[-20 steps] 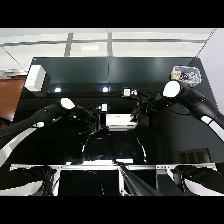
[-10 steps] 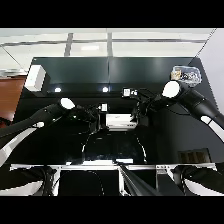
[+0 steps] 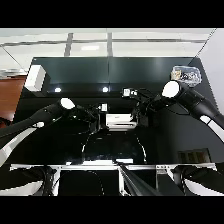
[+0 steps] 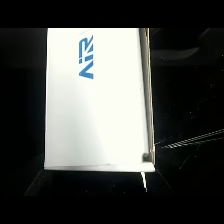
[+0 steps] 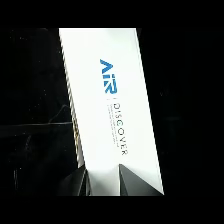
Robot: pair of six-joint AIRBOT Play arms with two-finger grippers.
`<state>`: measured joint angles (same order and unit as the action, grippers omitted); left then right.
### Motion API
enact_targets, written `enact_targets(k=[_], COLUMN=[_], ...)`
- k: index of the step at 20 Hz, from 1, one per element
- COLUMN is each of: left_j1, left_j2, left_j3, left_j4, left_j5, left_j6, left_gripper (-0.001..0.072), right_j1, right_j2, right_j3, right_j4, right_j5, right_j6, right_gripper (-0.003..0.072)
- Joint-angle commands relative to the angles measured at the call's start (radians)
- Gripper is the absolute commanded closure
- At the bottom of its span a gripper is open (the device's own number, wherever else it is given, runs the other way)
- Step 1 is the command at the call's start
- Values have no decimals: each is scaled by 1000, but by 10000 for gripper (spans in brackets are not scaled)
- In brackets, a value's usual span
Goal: Fold the box and place the chain.
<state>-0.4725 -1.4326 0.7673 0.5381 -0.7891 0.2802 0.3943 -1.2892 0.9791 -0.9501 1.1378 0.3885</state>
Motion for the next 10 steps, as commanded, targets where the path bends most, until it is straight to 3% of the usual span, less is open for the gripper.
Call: enact_targets(k=[1, 10], left_j1=[-1, -1], left_j2=[0, 0], left_j3=[1, 1], left_j4=[0, 0], left_j5=[0, 0], left_j6=[0, 0], left_gripper=[304, 303], right_j1=[1, 13], right_j2=[0, -18], right_j3=[0, 0], right_j4=[0, 4], right_j5=[-2, 1], right_j6=[1, 0], right_gripper=[534, 530])
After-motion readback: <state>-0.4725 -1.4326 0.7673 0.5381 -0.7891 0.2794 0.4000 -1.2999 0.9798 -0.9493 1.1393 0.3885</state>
